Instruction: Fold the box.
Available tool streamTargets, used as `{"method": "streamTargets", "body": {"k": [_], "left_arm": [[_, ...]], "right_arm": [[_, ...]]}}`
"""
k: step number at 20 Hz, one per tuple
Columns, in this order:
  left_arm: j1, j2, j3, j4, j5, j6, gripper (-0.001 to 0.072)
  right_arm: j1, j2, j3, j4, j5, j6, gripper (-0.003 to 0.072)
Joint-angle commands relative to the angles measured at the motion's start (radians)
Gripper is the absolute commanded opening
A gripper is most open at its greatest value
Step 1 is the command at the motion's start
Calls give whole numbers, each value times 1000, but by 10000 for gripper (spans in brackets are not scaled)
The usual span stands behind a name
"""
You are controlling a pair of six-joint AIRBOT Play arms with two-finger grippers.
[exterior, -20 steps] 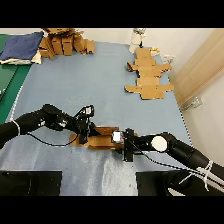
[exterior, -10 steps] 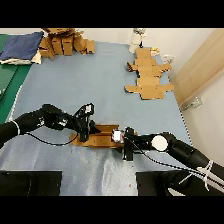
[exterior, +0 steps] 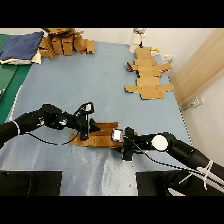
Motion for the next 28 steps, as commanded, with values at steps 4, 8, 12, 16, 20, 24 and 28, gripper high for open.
{"method": "streamTargets", "body": {"k": [4, 8, 12, 16, 20, 24, 28], "left_arm": [[-1, 0, 0, -1, -14, 0, 12], [-1, 0, 0, -2, -13, 0, 12], [-1, 0, 0, -2, -14, 0, 12], [-1, 0, 0, -2, -14, 0, 12], [-1, 0, 0, -2, -14, 0, 12], [-1, 0, 0, -2, -14, 0, 13], [-1, 0, 0, -2, -14, 0, 12]], "right_arm": [[-1, 0, 0, 5, -1, 0, 384], [-1, -1, 0, -9, -13, 0, 588], [-1, -1, 0, -8, -12, 50, 603], [-1, -1, 0, -8, -13, 99, 604], [-1, -1, 0, -8, -7, 121, 603], [-1, -1, 0, -8, -11, 121, 603], [-1, -1, 0, -13, -5, 121, 603]]}}
